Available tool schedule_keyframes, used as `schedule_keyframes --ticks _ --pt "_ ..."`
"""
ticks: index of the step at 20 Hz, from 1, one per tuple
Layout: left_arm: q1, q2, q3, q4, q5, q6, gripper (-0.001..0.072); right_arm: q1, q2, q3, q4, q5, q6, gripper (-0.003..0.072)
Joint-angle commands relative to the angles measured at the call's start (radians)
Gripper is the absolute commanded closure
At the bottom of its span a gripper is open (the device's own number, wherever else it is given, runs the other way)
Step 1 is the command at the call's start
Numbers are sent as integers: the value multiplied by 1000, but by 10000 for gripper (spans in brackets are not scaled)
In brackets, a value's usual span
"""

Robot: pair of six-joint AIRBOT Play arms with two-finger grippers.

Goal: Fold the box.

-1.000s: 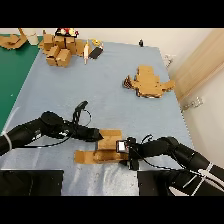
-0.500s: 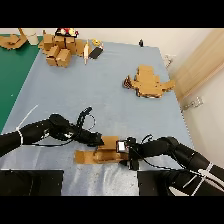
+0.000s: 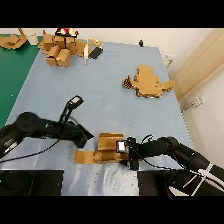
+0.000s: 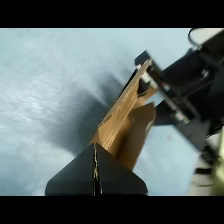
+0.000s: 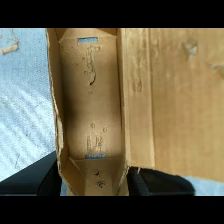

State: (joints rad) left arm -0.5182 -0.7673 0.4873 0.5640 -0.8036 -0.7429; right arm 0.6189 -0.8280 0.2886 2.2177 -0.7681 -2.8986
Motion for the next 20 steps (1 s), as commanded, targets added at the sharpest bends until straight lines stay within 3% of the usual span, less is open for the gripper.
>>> schedule_keyframes --ticks 1,2,3,4,5,9,12,16,20 --pt "-23 220 -44 295 -22 71 696 0 0 1 0 0 0 200" --pt "-56 247 -51 315 -29 97 694 0 0 1 0 0 0 200" --pt "-92 256 -56 322 -26 109 504 0 0 1 0 0 0 200" --pt "-131 251 -59 327 -15 110 182 0 0 1 0 0 0 200" --pt "-169 235 -61 332 -13 110 111 0 0 1 0 0 0 200" --pt "-303 88 -61 347 -2 261 111 0 0 1 0 0 0 200" --pt "-380 -28 -60 358 105 309 110 0 0 1 0 0 0 200" --pt "-399 -103 -60 336 147 306 111 0 0 1 0 0 0 200" --pt "-399 -112 -60 287 175 309 130 0 0 1 0 0 0 200"
